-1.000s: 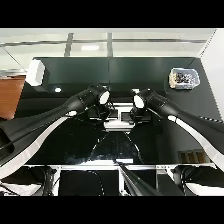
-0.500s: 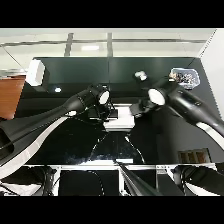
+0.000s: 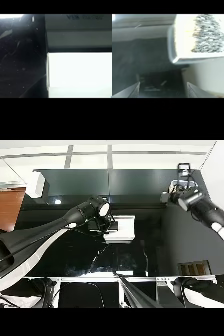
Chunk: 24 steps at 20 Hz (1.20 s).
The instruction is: Fold the box and place the chain.
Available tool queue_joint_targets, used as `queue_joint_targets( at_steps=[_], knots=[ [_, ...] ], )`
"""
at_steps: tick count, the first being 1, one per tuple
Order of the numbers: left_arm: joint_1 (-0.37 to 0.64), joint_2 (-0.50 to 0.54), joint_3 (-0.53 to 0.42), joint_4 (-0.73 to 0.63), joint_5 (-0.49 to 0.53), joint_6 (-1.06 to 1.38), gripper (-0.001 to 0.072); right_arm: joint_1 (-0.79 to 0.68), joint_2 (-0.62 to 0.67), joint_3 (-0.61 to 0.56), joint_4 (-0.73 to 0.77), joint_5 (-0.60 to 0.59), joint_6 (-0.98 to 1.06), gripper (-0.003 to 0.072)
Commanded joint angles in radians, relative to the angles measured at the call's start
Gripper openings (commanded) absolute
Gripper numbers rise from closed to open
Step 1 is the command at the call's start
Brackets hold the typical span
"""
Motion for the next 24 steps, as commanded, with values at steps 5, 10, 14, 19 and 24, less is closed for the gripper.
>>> queue_joint_targets(
  at_steps=[5, 10, 14, 19, 24],
  knots=[
    [0.000, 0.000, 0.000, 0.000, -0.004, 0.002, 0.0027, -0.303, -0.407, 0.549, 0.447, 0.285, -0.201, 0.0713],
    [0.000, 0.000, 0.000, 0.000, -0.003, 0.002, 0.0027, -0.346, -0.578, 0.776, 0.490, 0.481, -0.352, 0.0712],
    [0.000, 0.000, 0.000, 0.000, -0.001, 0.002, 0.0027, -0.346, -0.611, 0.776, 0.492, 0.472, -0.378, 0.0705],
    [0.000, 0.000, 0.000, 0.000, -0.001, 0.002, 0.0027, -0.361, -0.629, 0.777, 0.456, 0.487, -0.379, 0.0067],
    [0.000, 0.000, 0.000, 0.000, 0.001, 0.002, 0.0027, -0.366, -0.513, 0.790, 0.431, 0.490, -0.508, 0.0017]
  ],
)
